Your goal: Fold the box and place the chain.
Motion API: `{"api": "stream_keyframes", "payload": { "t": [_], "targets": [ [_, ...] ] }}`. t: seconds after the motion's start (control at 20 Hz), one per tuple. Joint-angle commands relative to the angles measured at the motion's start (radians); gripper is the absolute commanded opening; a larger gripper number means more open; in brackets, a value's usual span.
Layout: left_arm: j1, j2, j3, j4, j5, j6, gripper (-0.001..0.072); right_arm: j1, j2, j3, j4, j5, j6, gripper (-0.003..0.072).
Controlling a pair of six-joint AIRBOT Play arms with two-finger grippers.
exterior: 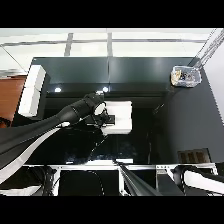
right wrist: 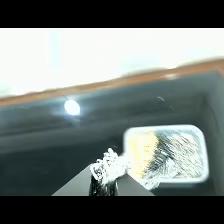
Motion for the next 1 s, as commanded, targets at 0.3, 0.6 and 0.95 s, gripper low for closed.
{"api": "stream_keyframes", "payload": {
  "t": [0.3,0.6,0.95],
  "targets": [
    [0.001,0.0,0.001,0.0,0.001,0.0,0.0029,0.208,0.274,-0.009,0.076,0.088,-0.015,0.001],
    [0.001,0.0,0.001,0.001,0.002,0.0,0.003,0.258,0.274,-0.009,0.264,0.195,-0.027,0.001],
    [0.001,0.0,0.001,0.001,-0.001,0.0,0.003,0.258,0.274,-0.009,0.468,0.208,-0.03,0.0011]
  ]
}}
